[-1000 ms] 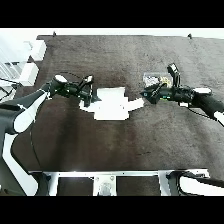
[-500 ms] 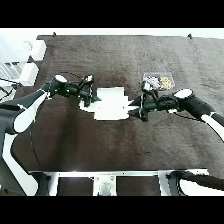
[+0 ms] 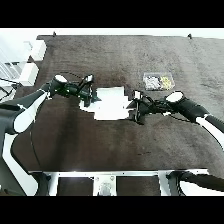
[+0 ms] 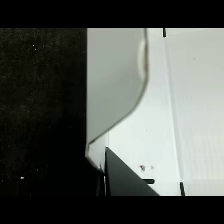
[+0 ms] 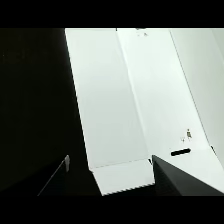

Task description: Fold the box and place the chain.

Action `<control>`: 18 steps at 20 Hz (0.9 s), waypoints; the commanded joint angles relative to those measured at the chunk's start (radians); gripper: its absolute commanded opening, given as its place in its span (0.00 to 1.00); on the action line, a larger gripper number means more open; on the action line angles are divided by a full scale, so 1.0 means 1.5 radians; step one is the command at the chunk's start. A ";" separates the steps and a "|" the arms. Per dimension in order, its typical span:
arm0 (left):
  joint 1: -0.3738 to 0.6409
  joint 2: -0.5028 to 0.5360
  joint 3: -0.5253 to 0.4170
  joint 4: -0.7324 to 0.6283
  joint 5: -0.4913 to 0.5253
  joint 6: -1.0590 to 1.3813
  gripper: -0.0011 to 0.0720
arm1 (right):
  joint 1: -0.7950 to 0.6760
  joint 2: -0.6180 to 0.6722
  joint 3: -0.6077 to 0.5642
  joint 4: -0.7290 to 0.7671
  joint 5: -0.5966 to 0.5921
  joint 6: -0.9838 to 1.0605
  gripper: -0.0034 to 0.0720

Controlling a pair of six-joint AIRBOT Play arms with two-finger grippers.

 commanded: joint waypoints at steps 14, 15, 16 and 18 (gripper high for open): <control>0.001 -0.001 0.000 0.000 0.000 0.000 0.04 | 0.084 -0.026 -0.045 0.001 -0.207 -0.091 0.85; 0.001 -0.001 0.000 0.000 0.000 0.000 0.04 | 0.088 -0.026 -0.045 0.006 -0.218 -0.093 0.85; 0.001 -0.001 0.000 0.000 0.000 0.000 0.04 | 0.091 -0.026 -0.045 0.012 -0.230 -0.093 0.85; 0.001 -0.001 0.000 0.000 0.000 0.000 0.04 | 0.091 -0.026 -0.045 0.018 -0.252 -0.093 0.85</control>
